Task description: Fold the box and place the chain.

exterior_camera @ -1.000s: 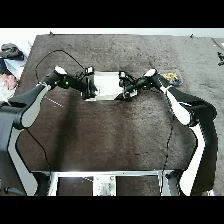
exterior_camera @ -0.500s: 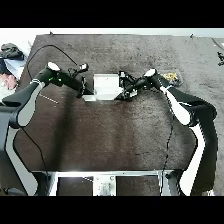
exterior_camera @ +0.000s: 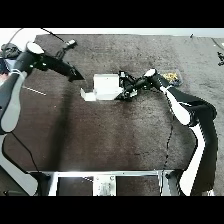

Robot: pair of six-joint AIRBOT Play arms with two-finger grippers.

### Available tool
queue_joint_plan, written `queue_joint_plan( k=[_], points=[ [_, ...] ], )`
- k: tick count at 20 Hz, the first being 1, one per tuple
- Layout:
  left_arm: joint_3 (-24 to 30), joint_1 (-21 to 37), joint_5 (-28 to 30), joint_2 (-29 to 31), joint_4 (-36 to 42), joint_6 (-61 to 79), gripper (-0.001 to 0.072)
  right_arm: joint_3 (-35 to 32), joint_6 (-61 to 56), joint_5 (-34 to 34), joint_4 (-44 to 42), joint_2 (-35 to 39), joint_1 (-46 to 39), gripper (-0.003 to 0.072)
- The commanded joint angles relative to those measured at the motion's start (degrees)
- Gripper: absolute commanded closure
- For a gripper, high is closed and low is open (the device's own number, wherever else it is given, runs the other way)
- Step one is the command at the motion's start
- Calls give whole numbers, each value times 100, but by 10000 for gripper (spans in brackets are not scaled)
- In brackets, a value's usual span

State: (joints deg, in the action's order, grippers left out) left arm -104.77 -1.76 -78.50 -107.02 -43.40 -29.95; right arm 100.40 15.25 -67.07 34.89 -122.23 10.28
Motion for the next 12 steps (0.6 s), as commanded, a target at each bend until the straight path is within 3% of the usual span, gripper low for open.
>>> queue_joint_plan(
  k=[1, 7, 12],
  points=[
    [181, 485, 173, 146, -125, -1434, 705, 0, -4, 0, 2, -4, 2, 279],
    [1576, 503, 1261, 125, -20, -2050, 703, 0, -4, -2, 0, -4, 0, 279],
    [2396, 503, 1397, 94, 398, -2225, 701, 0, -2, -2, 2, -4, 0, 279]
  ],
)
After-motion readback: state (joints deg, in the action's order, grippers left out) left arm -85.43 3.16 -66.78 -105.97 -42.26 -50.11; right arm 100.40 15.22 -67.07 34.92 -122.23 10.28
